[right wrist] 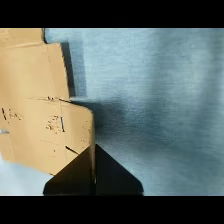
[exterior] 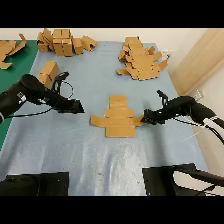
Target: Fold the box.
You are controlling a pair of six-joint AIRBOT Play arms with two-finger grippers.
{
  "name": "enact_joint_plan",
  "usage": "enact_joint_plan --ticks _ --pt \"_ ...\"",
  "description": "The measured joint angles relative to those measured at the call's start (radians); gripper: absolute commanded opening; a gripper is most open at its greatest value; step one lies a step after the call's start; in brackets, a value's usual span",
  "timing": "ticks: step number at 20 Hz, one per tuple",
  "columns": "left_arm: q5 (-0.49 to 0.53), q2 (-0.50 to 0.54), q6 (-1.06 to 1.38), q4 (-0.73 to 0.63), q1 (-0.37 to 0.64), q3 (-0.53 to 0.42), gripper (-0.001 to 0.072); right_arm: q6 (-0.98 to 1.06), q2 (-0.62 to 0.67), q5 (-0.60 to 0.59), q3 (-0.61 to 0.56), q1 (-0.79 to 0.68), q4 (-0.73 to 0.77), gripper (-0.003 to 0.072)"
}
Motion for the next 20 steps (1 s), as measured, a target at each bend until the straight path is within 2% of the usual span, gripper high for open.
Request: enact_joint_plan --ticks 5,8,15,20 --pt "-0.044 -0.121 0.096 -0.138 0.031 0.027 0.0593 -0.075 -0.004 -0.009 -0.008 0.092 0.083 0.0007" --pt "-0.074 -0.165 0.129 -0.194 0.056 0.039 0.0593 -0.105 0.028 0.031 -0.043 0.179 0.109 0.0007" --pt "-0.100 -0.214 0.206 -0.230 0.085 0.045 0.0593 -0.137 0.148 0.144 -0.146 0.333 0.128 0.0007" --pt "-0.126 -0.248 0.239 -0.239 0.089 0.045 0.0593 -0.149 0.242 0.245 -0.236 0.381 0.128 0.0007"
